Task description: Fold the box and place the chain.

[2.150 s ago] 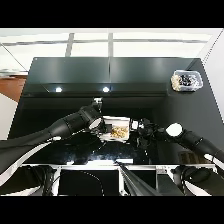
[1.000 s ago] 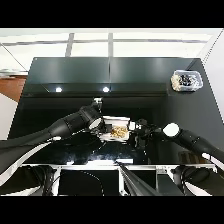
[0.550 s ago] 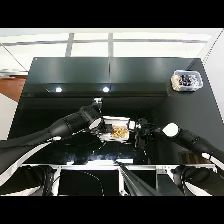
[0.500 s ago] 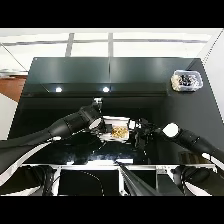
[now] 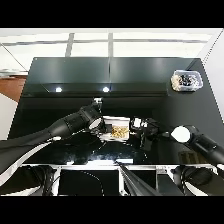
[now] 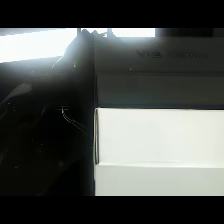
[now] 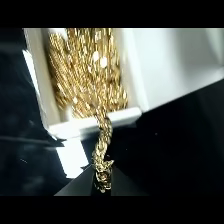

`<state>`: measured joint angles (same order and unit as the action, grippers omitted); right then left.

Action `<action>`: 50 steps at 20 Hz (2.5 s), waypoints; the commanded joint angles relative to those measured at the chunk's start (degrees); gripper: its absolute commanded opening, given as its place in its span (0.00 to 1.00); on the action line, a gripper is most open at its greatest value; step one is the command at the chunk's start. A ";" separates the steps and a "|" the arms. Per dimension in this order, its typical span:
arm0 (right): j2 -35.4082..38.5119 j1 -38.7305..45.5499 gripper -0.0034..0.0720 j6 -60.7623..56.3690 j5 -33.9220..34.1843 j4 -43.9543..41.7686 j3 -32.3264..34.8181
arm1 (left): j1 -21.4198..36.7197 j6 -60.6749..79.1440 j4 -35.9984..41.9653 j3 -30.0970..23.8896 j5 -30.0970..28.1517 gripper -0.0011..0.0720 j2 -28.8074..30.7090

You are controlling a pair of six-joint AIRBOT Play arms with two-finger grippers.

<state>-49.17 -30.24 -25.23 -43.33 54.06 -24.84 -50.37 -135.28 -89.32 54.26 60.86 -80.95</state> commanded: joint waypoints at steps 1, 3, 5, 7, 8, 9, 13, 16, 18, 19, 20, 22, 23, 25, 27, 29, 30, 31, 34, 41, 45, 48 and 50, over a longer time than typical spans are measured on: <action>4.22 0.00 0.09 -12.33 -8.68 -2.54 -5.16 | 0.04 0.00 -0.02 0.00 -0.20 0.06 -0.02; 4.17 0.00 0.09 -15.17 -7.06 -11.82 -6.29 | 0.04 0.00 -0.02 0.00 -0.24 0.06 -0.02; 2.71 -0.39 0.09 -19.85 -3.08 -20.20 -6.27 | 0.04 0.00 -0.02 0.00 -0.37 0.06 -0.02; 0.26 -1.64 0.09 -22.75 -1.03 -21.38 -6.27 | 0.04 0.00 0.02 0.00 -0.31 0.06 -0.02; -1.09 -2.14 0.09 -23.63 -0.46 -21.03 -6.27 | 0.04 0.02 0.02 0.00 -0.31 0.06 -0.02; -2.47 -2.40 0.09 -24.06 -0.13 -21.03 -6.27 | 0.04 0.00 0.02 0.00 -0.31 0.06 -0.02; -3.45 -1.05 0.86 -24.09 -1.07 -19.23 -6.29 | 0.04 0.02 0.00 0.00 -0.35 0.06 -0.02; -3.34 3.69 0.86 -24.06 -5.79 -18.86 -6.32 | 0.04 0.04 0.00 0.00 -0.11 0.06 -0.02; -3.02 8.00 0.86 -24.06 -10.01 -18.75 -6.34 | 0.04 0.04 0.00 0.00 -0.09 0.06 -0.02; -2.89 10.34 0.86 -24.06 -12.50 -18.21 -6.34 | 0.04 0.02 0.00 0.00 -0.11 0.06 -0.02; -2.89 12.37 0.86 -24.06 -14.64 -17.35 -6.32 | 0.04 0.02 0.00 0.00 -0.15 0.06 -0.02; -2.89 15.65 0.86 -24.04 -17.64 -15.85 -6.32 | 0.04 -0.24 0.00 0.00 -0.44 0.06 -0.02; -2.89 16.74 0.86 -24.06 -18.14 -15.76 -6.32 | 0.04 -0.48 0.00 0.02 -0.63 0.06 -0.02; -2.89 17.49 0.86 -24.04 -18.14 -15.76 -6.32 | 0.04 -1.79 0.00 0.02 -0.63 0.06 -0.02; -2.89 17.49 0.86 -24.06 -18.08 -15.80 -6.32 | 0.04 -1.92 0.00 0.04 -0.55 0.06 -0.02; -2.89 17.49 0.86 -24.06 -18.12 -15.80 -6.32 | 0.04 -1.97 0.02 0.11 -0.11 0.20 0.13; -2.89 17.49 0.86 -24.06 -18.12 -15.80 -6.32 | 0.04 -1.90 0.02 0.26 0.13 0.42 0.48; -2.89 17.49 0.86 -24.06 -18.10 -15.78 -6.32 | 0.04 -1.75 -0.07 0.76 0.81 0.55 0.92; -2.89 17.49 0.86 -24.06 -17.86 -15.78 -6.32 | 0.04 0.59 -1.60 3.76 4.63 0.58 2.71; -2.89 17.49 0.86 -24.06 -15.72 -15.65 -6.32 | 0.66 24.28 -11.52 5.55 23.98 0.57 12.83; -2.89 17.49 0.86 -24.06 -14.10 -15.65 -6.32 | 6.43 32.15 -17.00 1.49 25.35 0.57 21.44; -2.89 17.49 0.86 -24.06 -14.12 -15.65 -6.32 | 19.96 33.29 -12.94 -4.94 19.10 0.57 27.39; -2.89 17.49 0.86 -24.06 -13.99 -15.65 -6.32 | 30.58 41.07 0.28 -9.27 11.41 0.43 30.12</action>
<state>-52.10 -12.75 -49.28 -57.63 38.41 -31.14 -31.40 -102.61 -100.36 50.15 79.90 -55.33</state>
